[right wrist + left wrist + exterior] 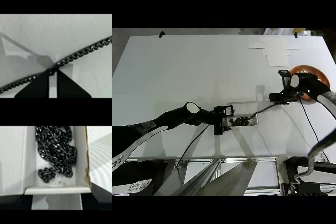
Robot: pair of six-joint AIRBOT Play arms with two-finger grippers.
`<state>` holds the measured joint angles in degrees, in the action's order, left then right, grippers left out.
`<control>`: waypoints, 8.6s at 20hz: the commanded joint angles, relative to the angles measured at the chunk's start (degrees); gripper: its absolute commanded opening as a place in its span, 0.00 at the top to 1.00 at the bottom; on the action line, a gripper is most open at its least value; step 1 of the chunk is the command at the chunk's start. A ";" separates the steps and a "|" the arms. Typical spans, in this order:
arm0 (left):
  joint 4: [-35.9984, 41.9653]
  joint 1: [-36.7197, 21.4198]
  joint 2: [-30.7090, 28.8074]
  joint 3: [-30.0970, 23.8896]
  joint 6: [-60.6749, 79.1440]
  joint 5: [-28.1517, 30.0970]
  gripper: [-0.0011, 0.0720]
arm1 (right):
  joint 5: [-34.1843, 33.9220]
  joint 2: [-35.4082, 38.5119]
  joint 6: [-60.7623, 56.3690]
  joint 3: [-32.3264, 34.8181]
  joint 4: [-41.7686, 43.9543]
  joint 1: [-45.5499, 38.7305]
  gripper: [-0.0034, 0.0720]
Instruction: Fold the box and place the chain.
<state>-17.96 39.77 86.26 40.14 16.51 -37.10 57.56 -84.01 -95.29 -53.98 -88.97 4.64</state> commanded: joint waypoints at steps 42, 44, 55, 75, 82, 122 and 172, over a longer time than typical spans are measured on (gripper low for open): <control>-0.02 -0.04 -0.02 -0.02 0.00 0.00 0.85 | -0.13 30.93 -0.87 3.63 9.49 34.53 0.75; -0.02 -0.04 -0.02 -0.02 0.00 0.00 0.85 | 0.04 31.58 -0.85 3.61 9.51 31.71 0.69; -0.02 -0.04 -0.02 -0.02 0.02 0.00 0.85 | -0.22 30.71 -0.24 3.67 -5.29 5.86 0.71; -0.02 -0.04 -0.02 -0.02 0.02 0.00 0.85 | -3.52 5.11 -0.24 3.91 -4.61 1.44 0.48; -0.02 -0.04 -0.02 -0.02 0.00 0.00 0.85 | -6.67 3.91 -0.26 4.26 -3.37 1.42 0.51; -0.02 -0.04 -0.02 -0.02 0.02 0.00 0.85 | 5.79 39.15 33.90 7.26 39.80 12.96 0.93; -0.02 -0.04 -0.02 -0.02 0.00 0.00 0.85 | 9.90 13.38 62.95 -3.54 23.34 30.40 0.68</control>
<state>-17.98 39.77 86.26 40.14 16.53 -37.12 70.13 -72.86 -34.96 -59.61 -65.95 34.09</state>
